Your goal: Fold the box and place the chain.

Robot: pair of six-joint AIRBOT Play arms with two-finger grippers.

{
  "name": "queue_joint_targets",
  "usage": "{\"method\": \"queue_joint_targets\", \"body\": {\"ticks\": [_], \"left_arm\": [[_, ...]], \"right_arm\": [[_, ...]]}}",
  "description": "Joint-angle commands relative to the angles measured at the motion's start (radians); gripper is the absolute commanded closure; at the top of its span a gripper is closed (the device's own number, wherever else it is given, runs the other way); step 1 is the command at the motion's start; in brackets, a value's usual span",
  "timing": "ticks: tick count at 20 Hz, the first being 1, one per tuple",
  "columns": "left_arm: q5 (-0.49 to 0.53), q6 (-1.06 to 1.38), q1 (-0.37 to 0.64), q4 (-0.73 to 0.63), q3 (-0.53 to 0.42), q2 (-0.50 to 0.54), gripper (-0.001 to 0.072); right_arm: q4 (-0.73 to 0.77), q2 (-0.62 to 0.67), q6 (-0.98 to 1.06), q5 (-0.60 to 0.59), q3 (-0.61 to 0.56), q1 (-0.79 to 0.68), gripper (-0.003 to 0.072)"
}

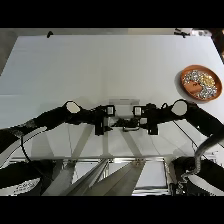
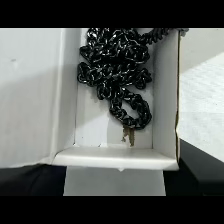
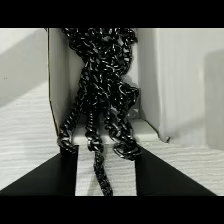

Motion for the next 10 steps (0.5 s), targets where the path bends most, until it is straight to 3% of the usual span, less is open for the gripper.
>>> {"method": "queue_joint_targets", "body": {"ticks": [1, 3, 4, 5, 6, 8, 10], "left_arm": [[0.0, 0.0, 0.0, 0.0, 0.0, 0.0, 0.0338], [0.0, 0.0, 0.0, 0.0, 0.0, 0.0, 0.0338], [0.0, 0.0, 0.0, 0.0, 0.0, 0.0, 0.0338], [0.0, 0.0, 0.0, 0.0, 0.0, 0.0, 0.0338], [0.0, 0.0, 0.0, 0.0, 0.0, 0.0, 0.0338], [0.001, 0.0, 0.0, 0.0, 0.0, 0.0, 0.0338], [0.0, 0.0, 0.0, 0.0, 0.0, 0.0, 0.0338]], "right_arm": [[0.034, -0.001, 0.009, 0.003, 0.0, 0.001, 0.0397], [0.033, -0.001, 0.011, 0.006, 0.0, 0.001, 0.0398], [0.033, -0.001, 0.016, 0.01, 0.0, 0.001, 0.0455], [0.031, -0.001, 0.034, 0.013, 0.0, 0.001, 0.0566], [0.025, -0.001, 0.038, 0.022, 0.0, 0.001, 0.0609], [0.003, -0.001, 0.038, 0.045, 0.0, 0.001, 0.0614], [-0.031, -0.001, 0.063, 0.056, 0.0, 0.001, 0.0672]]}}
